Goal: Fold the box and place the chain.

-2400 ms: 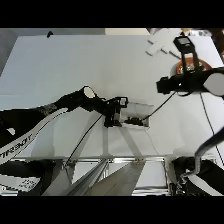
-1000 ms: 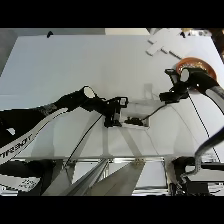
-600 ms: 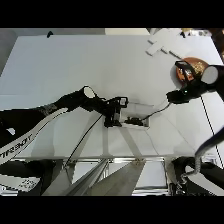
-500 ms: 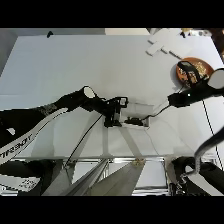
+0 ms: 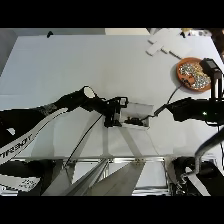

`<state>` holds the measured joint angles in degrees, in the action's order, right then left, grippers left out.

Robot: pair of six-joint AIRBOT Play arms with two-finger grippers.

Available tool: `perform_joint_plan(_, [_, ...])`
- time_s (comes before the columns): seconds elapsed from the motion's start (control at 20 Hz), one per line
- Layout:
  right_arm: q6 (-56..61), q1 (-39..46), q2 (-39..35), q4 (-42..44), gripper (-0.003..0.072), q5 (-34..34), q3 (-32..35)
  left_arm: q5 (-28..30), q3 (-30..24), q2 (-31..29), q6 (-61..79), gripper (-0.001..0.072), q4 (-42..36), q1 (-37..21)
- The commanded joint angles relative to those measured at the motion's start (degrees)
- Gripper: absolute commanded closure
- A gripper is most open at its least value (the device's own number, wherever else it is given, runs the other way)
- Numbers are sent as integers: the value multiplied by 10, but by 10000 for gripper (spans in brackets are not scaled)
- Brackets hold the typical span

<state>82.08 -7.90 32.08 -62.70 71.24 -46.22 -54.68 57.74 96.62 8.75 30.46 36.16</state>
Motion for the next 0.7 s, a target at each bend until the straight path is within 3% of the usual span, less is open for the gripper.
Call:
perform_joint_plan(0.0, [-2,-5,-24,104,666,-18,2,0,0,0,0,539,0,0])
perform_joint_plan(0.25, [-31,-5,-20,189,666,-47,2,0,0,0,0,539,0,0])
perform_joint_plan(0.45, [-60,-12,13,189,666,-42,2,0,0,0,0,539,0,0])
perform_joint_plan(0.65, [-90,-80,100,145,666,-47,2,0,0,0,0,539,0,0])
